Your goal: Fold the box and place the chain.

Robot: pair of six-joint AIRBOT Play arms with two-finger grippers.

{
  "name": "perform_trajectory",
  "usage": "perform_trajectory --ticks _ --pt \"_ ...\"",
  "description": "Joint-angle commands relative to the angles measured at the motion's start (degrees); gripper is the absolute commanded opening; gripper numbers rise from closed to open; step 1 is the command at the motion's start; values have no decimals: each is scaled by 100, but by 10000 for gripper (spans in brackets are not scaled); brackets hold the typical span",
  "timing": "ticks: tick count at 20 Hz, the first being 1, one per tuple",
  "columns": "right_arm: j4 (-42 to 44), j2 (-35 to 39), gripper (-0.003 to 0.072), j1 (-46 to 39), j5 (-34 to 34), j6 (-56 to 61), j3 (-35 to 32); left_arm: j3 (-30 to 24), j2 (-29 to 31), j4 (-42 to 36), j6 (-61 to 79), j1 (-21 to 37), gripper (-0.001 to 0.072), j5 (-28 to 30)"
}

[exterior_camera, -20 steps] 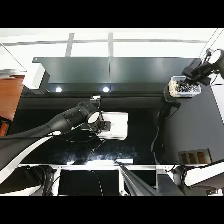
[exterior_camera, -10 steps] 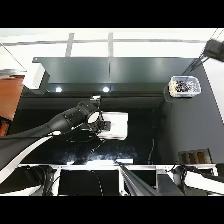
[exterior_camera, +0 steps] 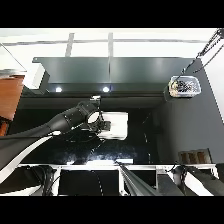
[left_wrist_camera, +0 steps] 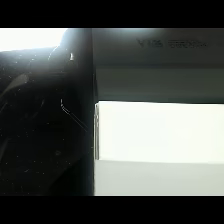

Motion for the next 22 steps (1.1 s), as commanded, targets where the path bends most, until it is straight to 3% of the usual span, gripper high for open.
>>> perform_trajectory --ticks 1,6,10,16,22 --pt "140 450 24 667 538 -125 -4 -2 0 2 0 -2 30 2" --pt "142 483 25 1987 1390 -201 -195 -2 0 2 2 -2 31 2" --pt "245 483 25 2791 1416 -195 -1080 -2 0 7 2 -2 31 13" --pt "621 428 24 3700 400 -201 -2677 -2 0 2 2 -2 30 11" --pt "981 28 24 4190 -313 -284 -3213 -2 0 4 2 -2 30 11"
